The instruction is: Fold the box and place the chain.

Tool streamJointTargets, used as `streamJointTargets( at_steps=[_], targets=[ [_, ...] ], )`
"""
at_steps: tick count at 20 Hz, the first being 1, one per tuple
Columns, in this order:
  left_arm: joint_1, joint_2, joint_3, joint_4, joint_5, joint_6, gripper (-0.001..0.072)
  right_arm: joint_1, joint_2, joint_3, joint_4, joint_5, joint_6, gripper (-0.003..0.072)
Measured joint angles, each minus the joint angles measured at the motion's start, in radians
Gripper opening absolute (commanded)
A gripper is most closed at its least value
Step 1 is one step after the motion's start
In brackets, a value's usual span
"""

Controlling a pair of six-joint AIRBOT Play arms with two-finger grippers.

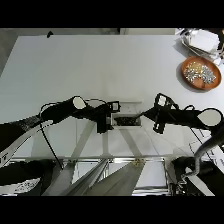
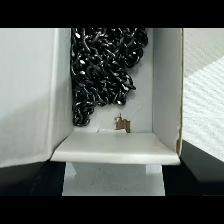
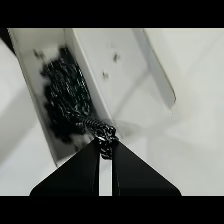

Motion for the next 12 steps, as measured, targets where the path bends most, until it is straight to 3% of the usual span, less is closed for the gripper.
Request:
streamJointTargets(
  at_steps=[5,11,12],
  targets=[
    [0.0,0.0,0.0,0.0,0.0,0.0,0.0316,0.088,-0.011,0.0,0.159,-0.003,0.051,0.0017],
    [0.0,0.0,0.0,0.0,0.0,0.0,0.0316,0.252,-0.143,0.0,0.297,-0.209,0.091,0.0021],
    [0.0,0.0,0.0,0.0,0.0,0.0,0.0316,0.265,-0.167,0.0,0.325,-0.238,0.094,0.0067]
  ],
)
